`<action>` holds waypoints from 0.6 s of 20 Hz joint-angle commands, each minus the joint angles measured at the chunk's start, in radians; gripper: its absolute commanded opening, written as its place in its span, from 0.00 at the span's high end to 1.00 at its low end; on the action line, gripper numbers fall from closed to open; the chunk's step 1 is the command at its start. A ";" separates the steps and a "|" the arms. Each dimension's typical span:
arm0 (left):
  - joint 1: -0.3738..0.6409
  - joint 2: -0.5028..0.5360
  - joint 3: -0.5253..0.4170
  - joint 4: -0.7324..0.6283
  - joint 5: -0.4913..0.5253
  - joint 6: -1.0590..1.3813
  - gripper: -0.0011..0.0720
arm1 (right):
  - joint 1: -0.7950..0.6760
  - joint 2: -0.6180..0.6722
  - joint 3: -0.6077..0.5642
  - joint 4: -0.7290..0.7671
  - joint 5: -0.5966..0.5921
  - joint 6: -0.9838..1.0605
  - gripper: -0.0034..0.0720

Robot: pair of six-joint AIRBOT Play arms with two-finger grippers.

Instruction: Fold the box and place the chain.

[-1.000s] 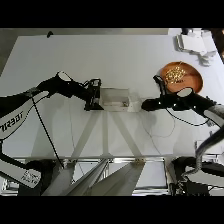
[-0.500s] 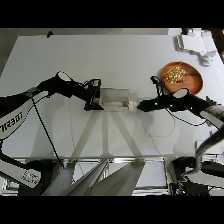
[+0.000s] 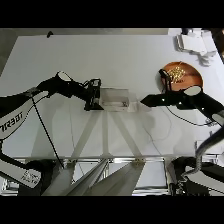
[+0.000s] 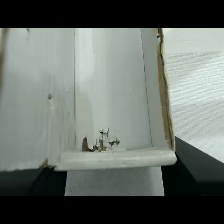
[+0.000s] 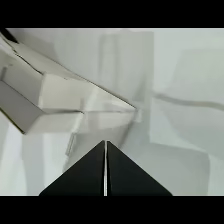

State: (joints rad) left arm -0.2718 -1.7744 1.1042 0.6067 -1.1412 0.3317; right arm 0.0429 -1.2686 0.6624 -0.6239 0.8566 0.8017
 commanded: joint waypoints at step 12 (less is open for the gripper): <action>0.000 0.001 0.001 0.000 0.000 0.000 0.70 | 0.101 -0.139 -0.035 0.035 -0.109 0.051 0.95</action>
State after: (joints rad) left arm -0.2718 -1.7744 1.1042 0.6064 -1.1412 0.3317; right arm 0.1043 -1.3708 0.6289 -0.6395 0.7795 0.8543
